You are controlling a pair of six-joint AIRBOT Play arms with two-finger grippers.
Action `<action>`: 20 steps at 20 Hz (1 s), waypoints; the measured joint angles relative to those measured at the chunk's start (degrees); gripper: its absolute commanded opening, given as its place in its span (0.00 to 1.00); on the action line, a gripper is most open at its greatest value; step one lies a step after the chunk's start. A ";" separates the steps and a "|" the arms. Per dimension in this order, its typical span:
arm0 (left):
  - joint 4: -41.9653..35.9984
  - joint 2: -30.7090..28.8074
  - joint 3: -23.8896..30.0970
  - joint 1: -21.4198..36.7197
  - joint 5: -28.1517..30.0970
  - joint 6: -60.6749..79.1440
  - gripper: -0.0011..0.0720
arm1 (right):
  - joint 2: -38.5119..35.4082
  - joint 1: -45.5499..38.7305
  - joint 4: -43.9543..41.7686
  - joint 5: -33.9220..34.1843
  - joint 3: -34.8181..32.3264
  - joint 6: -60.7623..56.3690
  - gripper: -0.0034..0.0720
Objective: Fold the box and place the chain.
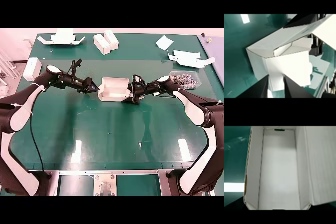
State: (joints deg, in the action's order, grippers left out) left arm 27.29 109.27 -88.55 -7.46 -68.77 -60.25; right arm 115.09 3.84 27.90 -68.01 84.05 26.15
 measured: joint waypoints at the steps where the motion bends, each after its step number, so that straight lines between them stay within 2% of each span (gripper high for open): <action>1: 0.09 0.00 0.00 0.00 0.04 0.17 0.34 | 0.00 0.00 0.02 0.00 0.00 0.00 0.79; 20: 2.36 0.00 -0.02 0.00 0.00 3.56 0.37 | 0.00 0.00 0.02 0.00 0.00 0.00 0.79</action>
State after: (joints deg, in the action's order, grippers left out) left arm 29.65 109.27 -88.58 -7.46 -68.77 -56.69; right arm 115.09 3.84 27.92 -68.01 84.05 26.15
